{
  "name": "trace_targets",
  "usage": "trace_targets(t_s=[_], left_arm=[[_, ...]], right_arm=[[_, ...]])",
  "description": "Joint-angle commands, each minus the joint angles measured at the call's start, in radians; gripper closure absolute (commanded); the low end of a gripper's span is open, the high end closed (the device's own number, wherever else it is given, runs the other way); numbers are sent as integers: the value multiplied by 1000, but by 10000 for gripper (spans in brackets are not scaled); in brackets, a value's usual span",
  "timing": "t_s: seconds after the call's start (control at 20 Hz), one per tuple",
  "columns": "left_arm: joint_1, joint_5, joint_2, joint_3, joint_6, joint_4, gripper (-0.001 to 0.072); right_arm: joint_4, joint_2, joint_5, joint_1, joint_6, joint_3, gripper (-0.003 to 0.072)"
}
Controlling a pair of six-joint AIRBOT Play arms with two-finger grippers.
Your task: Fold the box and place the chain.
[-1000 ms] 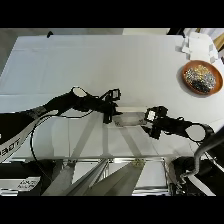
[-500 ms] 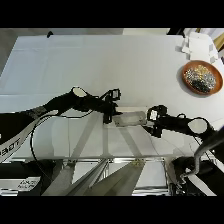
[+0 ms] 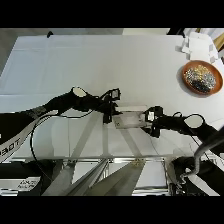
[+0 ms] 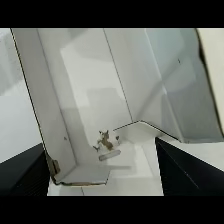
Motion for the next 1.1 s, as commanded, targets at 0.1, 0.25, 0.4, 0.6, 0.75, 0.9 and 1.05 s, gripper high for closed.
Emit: trace_targets(t_s=[0.1, 0.25, 0.4, 0.6, 0.75, 0.9, 1.05], left_arm=[[-1, -1, 0, 0, 1, 0, 696], [-1, -1, 0, 0, 1, 0, 696], [-1, -1, 0, 0, 1, 0, 696], [-1, -1, 0, 0, 1, 0, 696], [-1, -1, 0, 0, 1, 0, 696], [-1, -1, 0, 0, 1, 0, 696], [-1, -1, 0, 0, 1, 0, 696]], right_arm=[[-23, -9, 13, -57, -15, 47, -2], [-69, -9, 43, -88, 6, 47, -2], [-70, -9, 41, -88, 6, 47, -1], [-28, -16, 40, -88, -38, 47, -1], [17, -46, 48, -88, -113, 47, -1], [51, -83, 55, -88, -162, 48, -1], [54, -132, 98, -88, -182, 72, -1]])
